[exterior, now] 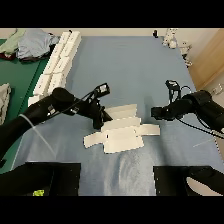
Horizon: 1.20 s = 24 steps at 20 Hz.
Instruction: Fold the box.
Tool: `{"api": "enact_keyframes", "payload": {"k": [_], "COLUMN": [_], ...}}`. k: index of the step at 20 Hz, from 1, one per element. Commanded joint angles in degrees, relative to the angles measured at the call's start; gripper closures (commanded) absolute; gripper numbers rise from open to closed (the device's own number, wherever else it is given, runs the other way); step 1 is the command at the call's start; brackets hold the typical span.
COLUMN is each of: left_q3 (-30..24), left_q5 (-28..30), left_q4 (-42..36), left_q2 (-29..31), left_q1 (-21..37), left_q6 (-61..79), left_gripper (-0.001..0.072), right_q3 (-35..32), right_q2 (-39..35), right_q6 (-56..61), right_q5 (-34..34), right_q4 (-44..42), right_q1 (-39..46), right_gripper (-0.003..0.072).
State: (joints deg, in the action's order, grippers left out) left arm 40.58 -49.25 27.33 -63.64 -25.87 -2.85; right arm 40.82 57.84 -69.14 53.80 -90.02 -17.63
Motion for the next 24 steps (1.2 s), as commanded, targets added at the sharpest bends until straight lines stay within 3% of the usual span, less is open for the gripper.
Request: {"api": "enact_keyframes", "payload": {"k": [1,6,12,18,24], "left_q3": [-6.62,-7.39,-7.32,-3.43,-3.34], "left_q5": [7.67,7.72,7.74,-5.09,-5.22], "left_q4": [-0.17,-0.55,-0.57,-0.52,-0.31], "left_q2": [5.62,3.06,0.61,0.61,-0.20], "left_q1": [-4.63,-8.57,-8.63,-4.02,-2.38], "left_q6": [3.43,4.31,6.78,9.77,9.73], "left_gripper": [0.0700,0.0700,0.0698,0.0699,0.0698], "right_q3": [0.07,0.07,0.07,0.04,0.04], "right_q2": [-0.04,0.00,0.00,0.00,0.00], "right_q6": [4.44,4.68,4.68,4.68,4.68], "right_q5": [-2.95,-3.41,-3.39,-3.39,-3.41], "right_q4": [1.64,1.62,1.53,1.05,0.28], "right_q1": [0.02,0.02,0.02,0.00,0.00], "right_gripper": [0.0403,0.0403,0.0404,0.0404,0.0403]}}
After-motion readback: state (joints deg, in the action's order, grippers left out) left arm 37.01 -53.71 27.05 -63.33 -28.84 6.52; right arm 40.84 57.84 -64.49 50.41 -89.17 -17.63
